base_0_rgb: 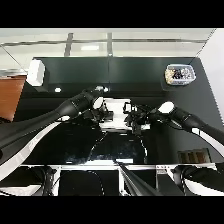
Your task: Fold the box and place the chain.
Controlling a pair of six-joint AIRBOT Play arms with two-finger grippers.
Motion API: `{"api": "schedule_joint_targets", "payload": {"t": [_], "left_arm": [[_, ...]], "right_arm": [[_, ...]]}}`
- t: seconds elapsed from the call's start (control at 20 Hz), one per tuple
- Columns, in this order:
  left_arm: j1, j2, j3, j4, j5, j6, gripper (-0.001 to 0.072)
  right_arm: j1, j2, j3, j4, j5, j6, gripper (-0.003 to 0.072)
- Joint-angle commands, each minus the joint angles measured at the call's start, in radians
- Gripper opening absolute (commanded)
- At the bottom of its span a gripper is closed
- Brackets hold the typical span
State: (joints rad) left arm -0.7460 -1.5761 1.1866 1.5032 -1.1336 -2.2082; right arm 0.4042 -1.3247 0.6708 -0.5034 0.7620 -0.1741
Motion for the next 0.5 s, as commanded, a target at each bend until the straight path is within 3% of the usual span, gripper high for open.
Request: {"api": "schedule_joint_targets", "payload": {"t": [0.0,0.05,0.1,0.15,0.2,0.25,0.3,0.35,0.4,0.45], "left_arm": [[0.000,0.000,0.000,-0.002,-0.001,0.000,0.0023],[0.000,0.000,0.000,-0.002,-0.001,0.000,0.0022],[0.000,0.000,0.000,-0.002,-0.001,0.000,0.0022],[0.000,0.000,0.000,-0.002,-0.001,0.000,0.0022],[0.000,0.000,0.000,-0.002,-0.001,0.000,0.0022],[0.000,0.000,0.000,-0.002,-0.001,0.000,0.0023],[0.000,0.000,0.000,-0.002,-0.001,0.000,0.0022],[0.000,0.000,0.000,-0.002,-0.001,0.000,0.0022],[0.000,0.000,0.000,-0.002,-0.001,0.000,0.0022],[0.000,0.000,0.000,-0.002,-0.001,0.000,0.0022]], "right_arm": [[0.001,-0.002,0.000,0.006,-0.001,0.006,0.0216],[0.001,-0.002,0.000,0.006,-0.010,0.017,0.0413],[0.001,-0.002,0.000,0.006,-0.010,0.023,0.0425],[0.001,-0.002,0.000,0.005,-0.003,0.026,0.0195],[0.001,-0.002,0.000,0.005,0.001,0.032,0.0151],[0.001,-0.002,0.000,0.009,0.000,0.046,0.0297],[0.001,-0.002,0.000,0.012,0.001,0.056,0.0360],[0.001,-0.001,0.000,0.004,0.002,0.072,0.0126],[-0.002,0.002,0.000,-0.008,0.001,0.100,0.0018],[-0.013,0.011,0.002,-0.026,0.000,0.184,0.0017]]}}
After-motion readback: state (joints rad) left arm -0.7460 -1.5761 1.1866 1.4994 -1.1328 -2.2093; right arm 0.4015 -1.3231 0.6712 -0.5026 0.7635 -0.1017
